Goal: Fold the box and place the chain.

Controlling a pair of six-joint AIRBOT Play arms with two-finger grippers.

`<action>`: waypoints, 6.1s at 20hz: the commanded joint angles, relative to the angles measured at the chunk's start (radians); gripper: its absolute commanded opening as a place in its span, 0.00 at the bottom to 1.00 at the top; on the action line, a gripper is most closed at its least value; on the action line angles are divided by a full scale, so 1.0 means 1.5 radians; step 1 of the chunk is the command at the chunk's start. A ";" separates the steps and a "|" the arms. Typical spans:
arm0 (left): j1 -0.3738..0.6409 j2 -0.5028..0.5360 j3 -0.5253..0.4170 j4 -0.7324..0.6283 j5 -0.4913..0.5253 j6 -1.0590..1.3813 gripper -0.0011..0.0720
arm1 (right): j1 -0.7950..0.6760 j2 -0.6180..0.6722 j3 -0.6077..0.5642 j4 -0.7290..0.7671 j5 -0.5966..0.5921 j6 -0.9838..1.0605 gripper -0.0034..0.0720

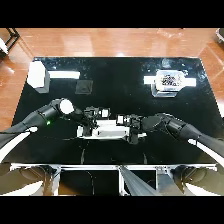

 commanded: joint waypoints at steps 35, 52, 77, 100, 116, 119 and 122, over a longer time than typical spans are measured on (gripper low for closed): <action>0.000 0.001 0.000 0.000 -0.002 0.000 0.05 | 0.000 0.016 -0.011 -0.026 -0.010 0.008 0.67; 0.077 0.186 0.001 0.035 -0.136 -0.243 0.88 | 0.000 0.016 -0.011 -0.032 0.000 0.007 0.19; 0.015 0.059 -0.055 -0.238 0.174 -0.206 0.04 | 0.000 0.016 -0.011 -0.043 -0.003 0.008 0.19; 0.100 0.203 -0.123 -0.017 -0.038 -0.064 0.89 | 0.000 0.016 -0.011 -0.041 -0.011 0.008 0.19; 0.098 0.100 -0.123 -0.073 -0.023 0.058 0.84 | 0.000 0.016 -0.011 -0.041 -0.020 0.008 0.19; 0.079 0.100 -0.123 -0.072 0.008 0.081 0.84 | 0.000 0.016 -0.011 -0.041 -0.020 0.008 0.19; 0.055 0.100 -0.123 -0.068 0.018 0.087 0.84 | 0.000 0.016 -0.011 -0.041 -0.020 0.008 0.19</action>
